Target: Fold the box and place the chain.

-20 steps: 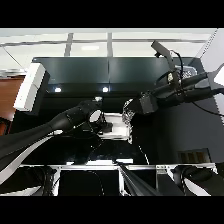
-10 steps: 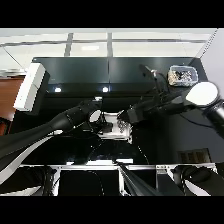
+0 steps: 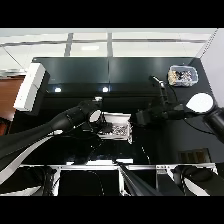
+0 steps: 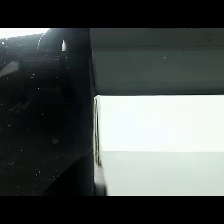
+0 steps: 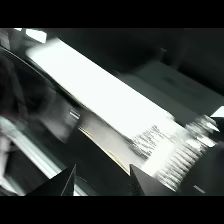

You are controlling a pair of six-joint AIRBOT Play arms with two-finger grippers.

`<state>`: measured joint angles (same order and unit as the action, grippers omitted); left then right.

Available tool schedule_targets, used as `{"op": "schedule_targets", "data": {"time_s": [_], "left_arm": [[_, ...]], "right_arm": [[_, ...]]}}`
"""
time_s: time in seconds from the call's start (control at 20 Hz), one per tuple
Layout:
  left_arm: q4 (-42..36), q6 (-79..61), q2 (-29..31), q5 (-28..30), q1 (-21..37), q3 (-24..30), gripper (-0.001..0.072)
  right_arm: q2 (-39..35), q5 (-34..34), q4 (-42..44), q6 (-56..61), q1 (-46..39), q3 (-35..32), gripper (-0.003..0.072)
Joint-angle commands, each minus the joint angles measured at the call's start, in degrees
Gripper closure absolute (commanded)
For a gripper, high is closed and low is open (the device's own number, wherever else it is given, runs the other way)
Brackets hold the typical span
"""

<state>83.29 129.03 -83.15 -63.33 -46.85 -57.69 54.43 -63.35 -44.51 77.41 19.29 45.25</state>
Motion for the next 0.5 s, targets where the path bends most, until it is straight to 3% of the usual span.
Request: {"op": "schedule_targets", "data": {"time_s": [0.0,0.15,0.2,0.25,0.45], "left_arm": [[0.0,0.0,0.0,0.0,0.0,0.0,0.0683],[0.0,0.0,0.0,0.1,0.0,0.0,0.0683],[0.0,0.0,0.0,0.1,0.0,0.0,0.0683],[0.0,0.0,0.0,0.1,0.0,0.0,0.0683],[0.0,0.0,0.0,0.1,0.0,0.0,0.0683]], "right_arm": [[-2.3,-3.7,-14.8,-1.4,-3.1,-0.4,0.0292],[-2.3,3.9,-20.9,-10.0,-3.1,-3.8,0.0283],[-2.3,8.2,-20.6,-13.9,-3.0,-5.9,0.0050],[-1.9,12.0,-20.2,-19.5,-2.5,-8.3,-0.0027],[2.8,16.1,-17.5,-49.4,1.5,-13.5,-0.0019]]}}
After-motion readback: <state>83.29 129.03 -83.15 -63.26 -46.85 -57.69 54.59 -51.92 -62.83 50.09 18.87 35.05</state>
